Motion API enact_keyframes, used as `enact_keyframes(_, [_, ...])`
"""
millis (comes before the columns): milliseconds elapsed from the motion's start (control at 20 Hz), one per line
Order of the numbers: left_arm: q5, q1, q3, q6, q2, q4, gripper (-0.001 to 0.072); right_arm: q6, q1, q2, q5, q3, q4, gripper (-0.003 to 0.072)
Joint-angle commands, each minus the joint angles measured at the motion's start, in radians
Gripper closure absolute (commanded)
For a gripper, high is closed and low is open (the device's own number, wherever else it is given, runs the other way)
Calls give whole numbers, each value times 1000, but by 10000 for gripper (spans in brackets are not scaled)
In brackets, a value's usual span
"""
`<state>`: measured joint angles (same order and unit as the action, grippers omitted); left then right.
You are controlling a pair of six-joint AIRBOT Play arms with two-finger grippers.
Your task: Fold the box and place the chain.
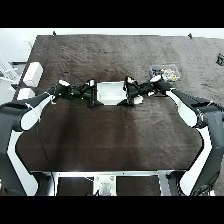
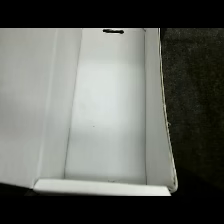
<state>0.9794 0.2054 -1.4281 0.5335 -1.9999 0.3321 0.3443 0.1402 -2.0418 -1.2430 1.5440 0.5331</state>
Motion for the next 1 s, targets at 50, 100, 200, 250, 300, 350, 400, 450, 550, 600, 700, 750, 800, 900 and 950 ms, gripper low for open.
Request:
enact_keyframes(50, [0, -1, 0, -3, -1, 1, 361, -107, -35, 47, -83, 7, 18, 4])
enact_keyframes(100, [0, -1, 0, -4, -1, 1, 361, -127, -57, 66, -108, 7, 32, 4])
enact_keyframes(200, [0, -1, 0, -6, -1, 2, 361, -167, -108, 101, -125, 7, 82, 5])
enact_keyframes(250, [0, -2, 0, -9, -1, 6, 361, -180, -134, 114, -127, 7, 99, 4])
enact_keyframes(300, [0, -1, 0, -9, -1, 6, 361, -188, -164, 125, -135, 7, 100, 4])
enact_keyframes(350, [0, -1, 0, -10, -1, 8, 361, -188, -193, 134, -155, 7, 100, 5])
enact_keyframes(400, [0, -1, 0, -10, -1, 9, 361, -188, -220, 142, -186, 7, 95, 6])
enact_keyframes(450, [0, -2, 0, -10, -1, 9, 360, -188, -241, 149, -219, 7, 72, 81])
enact_keyframes(550, [0, -2, 0, -10, -1, 9, 360, -187, -265, 155, -328, 7, -15, 568])
enact_keyframes(600, [1, -2, 0, -10, -1, 9, 361, -187, -266, 157, -383, 7, -67, 677])
enact_keyframes(700, [1, -1, 0, -29, 0, 9, 361, -187, -243, 157, -412, 5, -163, 677])
enact_keyframes(750, [0, -1, 0, -37, 0, 9, 361, -187, -220, 157, -407, 4, -188, 677])
enact_keyframes(800, [0, -2, 0, -37, 0, 9, 361, -187, -194, 157, -399, 5, -194, 678])
enact_keyframes(900, [0, -1, 0, -37, 0, 9, 361, -188, -129, 157, -330, 0, -170, 678])
enact_keyframes(950, [-1, -1, 0, -36, 0, 9, 361, -190, -98, 157, -274, -2, -151, 678])
